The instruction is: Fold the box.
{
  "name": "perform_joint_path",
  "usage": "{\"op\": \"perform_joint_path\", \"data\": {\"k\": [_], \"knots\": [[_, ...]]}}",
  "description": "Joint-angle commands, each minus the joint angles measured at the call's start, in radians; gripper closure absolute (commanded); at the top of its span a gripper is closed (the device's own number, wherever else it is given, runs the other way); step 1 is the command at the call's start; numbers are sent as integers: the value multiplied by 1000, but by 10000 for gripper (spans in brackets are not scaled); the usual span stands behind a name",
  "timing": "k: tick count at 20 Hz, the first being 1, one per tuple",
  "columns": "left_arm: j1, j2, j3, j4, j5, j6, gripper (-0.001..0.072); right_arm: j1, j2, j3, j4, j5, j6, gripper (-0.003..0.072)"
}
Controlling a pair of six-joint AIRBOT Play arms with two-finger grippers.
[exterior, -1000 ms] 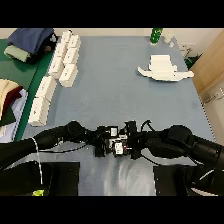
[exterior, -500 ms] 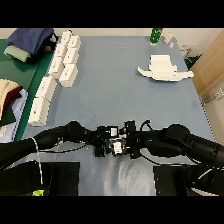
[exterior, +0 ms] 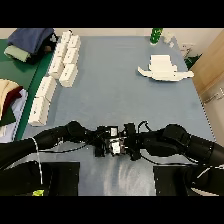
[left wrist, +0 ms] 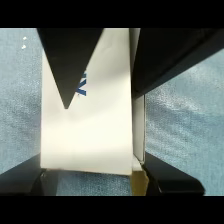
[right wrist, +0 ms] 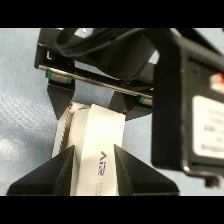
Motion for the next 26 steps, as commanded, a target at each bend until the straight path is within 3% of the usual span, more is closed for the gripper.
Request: {"op": "perform_joint_path", "data": {"k": [1, 13, 16, 17, 18, 19, 20, 22, 26], "knots": [[0, 1, 1, 0, 0, 0, 193, 0, -2, -1, 23, -22, 1, 324], [0, 1, 1, 0, 0, 0, 193, 2, 77, 0, 85, -23, 4, 324], [0, 1, 1, 0, 0, 0, 193, 2, 99, -1, 92, -29, 143, 328], [0, 1, 1, 0, 0, 0, 193, 2, 105, -1, 92, -40, 219, 362], [0, 1, 1, 0, 0, 0, 193, 2, 110, -3, 93, -51, 281, 463], [0, 1, 1, 0, 0, 0, 193, 2, 120, -12, 94, -53, 340, 631], [0, 1, 1, 0, 0, 0, 192, 2, 137, -34, 95, -35, 393, 682], [0, 1, 1, 0, 0, 0, 192, 2, 188, -103, 100, 51, 514, 682], [0, 1, 1, 0, 0, 0, 192, 4, 354, -336, 280, 417, 648, 682]]}}
